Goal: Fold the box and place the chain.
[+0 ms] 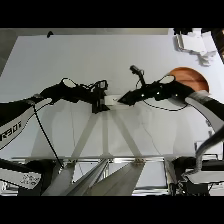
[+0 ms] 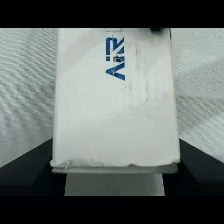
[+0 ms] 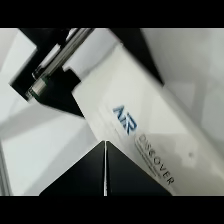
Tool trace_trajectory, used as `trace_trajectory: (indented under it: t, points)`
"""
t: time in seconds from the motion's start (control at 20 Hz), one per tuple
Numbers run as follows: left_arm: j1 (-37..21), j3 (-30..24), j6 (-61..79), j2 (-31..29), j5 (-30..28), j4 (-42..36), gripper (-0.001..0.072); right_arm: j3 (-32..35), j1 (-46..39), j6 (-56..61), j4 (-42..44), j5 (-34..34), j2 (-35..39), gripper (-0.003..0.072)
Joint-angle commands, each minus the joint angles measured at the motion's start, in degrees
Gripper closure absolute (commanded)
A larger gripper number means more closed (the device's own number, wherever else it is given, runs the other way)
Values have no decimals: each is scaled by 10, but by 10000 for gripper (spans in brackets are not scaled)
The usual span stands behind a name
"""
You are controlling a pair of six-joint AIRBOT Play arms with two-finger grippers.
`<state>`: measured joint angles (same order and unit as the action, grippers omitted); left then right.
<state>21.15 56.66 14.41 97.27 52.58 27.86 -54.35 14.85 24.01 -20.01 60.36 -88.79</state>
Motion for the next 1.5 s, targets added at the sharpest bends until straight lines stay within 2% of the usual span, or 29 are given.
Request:
trace_trajectory:
  t: [0.0, 0.15, 0.25, 0.4, 0.6, 0.75, 0.85, 0.9, 1.0, 1.2, 1.3, 1.4, 1.45]
  points:
    - [0, 0, 1, 0, -1, 0, 389, 0, -45, 0, 3, 5, 70, 676]
    - [0, 0, 1, 0, -1, 0, 389, 0, -100, 0, -5, 23, 141, 676]
    - [0, 0, 1, 0, -1, 0, 389, 0, -136, 17, -49, 37, 184, 676]
    - [0, 0, 1, 0, -1, 0, 389, 0, -184, 95, -211, 39, 233, 676]
    - [0, 0, 1, 0, 0, 0, 389, 0, -222, 216, -433, 52, 239, 675]
    - [0, 0, -1, 0, 19, 0, 404, 0, -235, 245, -479, 47, 239, 675]
    - [0, 0, -37, -4, 22, 2, 694, 0, -236, 245, -478, 46, 239, 675]
    - [-1, 0, -67, -13, 28, 12, 701, 0, -236, 245, -476, 46, 239, 675]
    - [-2, 0, -146, -55, 43, 110, 701, 0, -236, 245, -476, 46, 239, 675]
    - [-2, 0, -462, -186, 70, 508, 702, 0, -236, 254, -476, 46, 239, 675]
    - [-14, 0, -604, -256, 70, 666, 699, 0, -236, 254, -471, 45, 239, 675]
    - [-47, 0, -691, -325, 56, 762, 702, 0, -236, 254, -468, 45, 239, 675]
    - [-73, 0, -734, -360, 38, 775, 702, 0, -236, 253, -468, 45, 239, 675]
